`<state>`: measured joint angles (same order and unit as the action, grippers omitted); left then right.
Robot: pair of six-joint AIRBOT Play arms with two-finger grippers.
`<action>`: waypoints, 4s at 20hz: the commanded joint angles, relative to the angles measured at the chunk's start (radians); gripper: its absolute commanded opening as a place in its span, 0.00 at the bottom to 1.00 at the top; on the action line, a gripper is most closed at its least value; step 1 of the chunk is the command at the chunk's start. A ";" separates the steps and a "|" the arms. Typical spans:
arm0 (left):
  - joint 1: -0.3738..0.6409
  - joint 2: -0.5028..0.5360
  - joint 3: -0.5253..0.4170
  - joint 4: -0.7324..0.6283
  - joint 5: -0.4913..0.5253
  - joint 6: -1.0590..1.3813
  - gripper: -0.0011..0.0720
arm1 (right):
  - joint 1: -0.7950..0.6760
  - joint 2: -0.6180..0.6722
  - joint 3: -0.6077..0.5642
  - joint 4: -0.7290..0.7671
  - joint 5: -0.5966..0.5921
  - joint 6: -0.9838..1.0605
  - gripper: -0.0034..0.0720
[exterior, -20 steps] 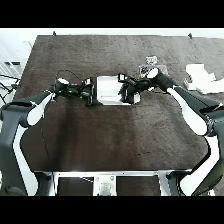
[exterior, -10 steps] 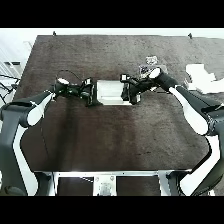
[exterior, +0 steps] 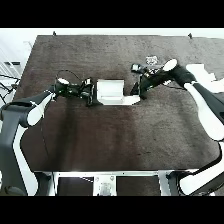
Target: Fold the box and place the chain.
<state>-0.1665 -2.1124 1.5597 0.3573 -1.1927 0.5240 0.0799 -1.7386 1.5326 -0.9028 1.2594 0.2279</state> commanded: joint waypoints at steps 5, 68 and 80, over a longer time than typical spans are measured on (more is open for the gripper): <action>0.000 0.000 0.001 0.000 0.000 0.000 0.42 | -0.234 0.050 -0.076 0.233 -0.028 0.462 0.06; 0.000 0.000 0.001 0.000 0.000 0.000 0.42 | 0.250 -0.041 -0.037 -0.310 -0.251 1.441 0.62; 0.000 0.000 0.001 0.000 0.000 0.000 0.42 | 0.353 -0.177 0.216 -0.639 -0.061 1.684 0.62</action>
<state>-0.1665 -2.1124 1.5597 0.3573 -1.1931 0.5240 0.4206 -1.8763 1.6821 -1.4773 1.1126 1.8702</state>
